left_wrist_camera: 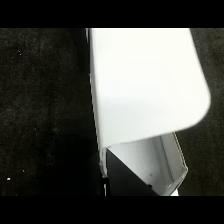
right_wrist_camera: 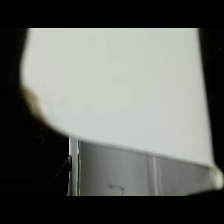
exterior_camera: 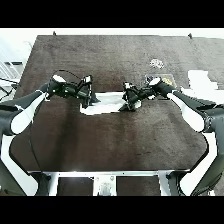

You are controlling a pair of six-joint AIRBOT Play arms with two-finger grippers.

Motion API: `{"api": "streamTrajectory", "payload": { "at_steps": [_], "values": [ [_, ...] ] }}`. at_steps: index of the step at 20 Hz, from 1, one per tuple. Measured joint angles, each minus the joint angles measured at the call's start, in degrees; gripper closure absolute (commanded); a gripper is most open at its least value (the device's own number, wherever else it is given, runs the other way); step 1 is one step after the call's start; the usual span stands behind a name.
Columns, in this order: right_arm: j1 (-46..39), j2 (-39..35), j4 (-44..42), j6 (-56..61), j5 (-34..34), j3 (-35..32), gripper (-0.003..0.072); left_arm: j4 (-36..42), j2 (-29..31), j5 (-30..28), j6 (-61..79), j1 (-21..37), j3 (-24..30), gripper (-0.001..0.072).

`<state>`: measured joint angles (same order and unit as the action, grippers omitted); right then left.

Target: Fold the box and place the chain.

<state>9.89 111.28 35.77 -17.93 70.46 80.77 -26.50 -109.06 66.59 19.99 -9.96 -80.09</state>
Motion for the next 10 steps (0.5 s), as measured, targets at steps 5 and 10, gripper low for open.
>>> {"api": "streamTrajectory", "payload": {
  "at_steps": [5, 10],
  "values": [
    [0.04, 0.0, 0.2, -0.15, 0.02, 0.02, 0.0149, 0.02, 0.0, -0.07, 0.0, 0.0, 0.0, 0.0688],
    [-0.07, 0.02, 0.5, -1.7, 0.13, 0.0, 0.001, 0.02, 0.0, -0.15, 0.0, 0.0, 0.0, 0.0688]
  ]
}}
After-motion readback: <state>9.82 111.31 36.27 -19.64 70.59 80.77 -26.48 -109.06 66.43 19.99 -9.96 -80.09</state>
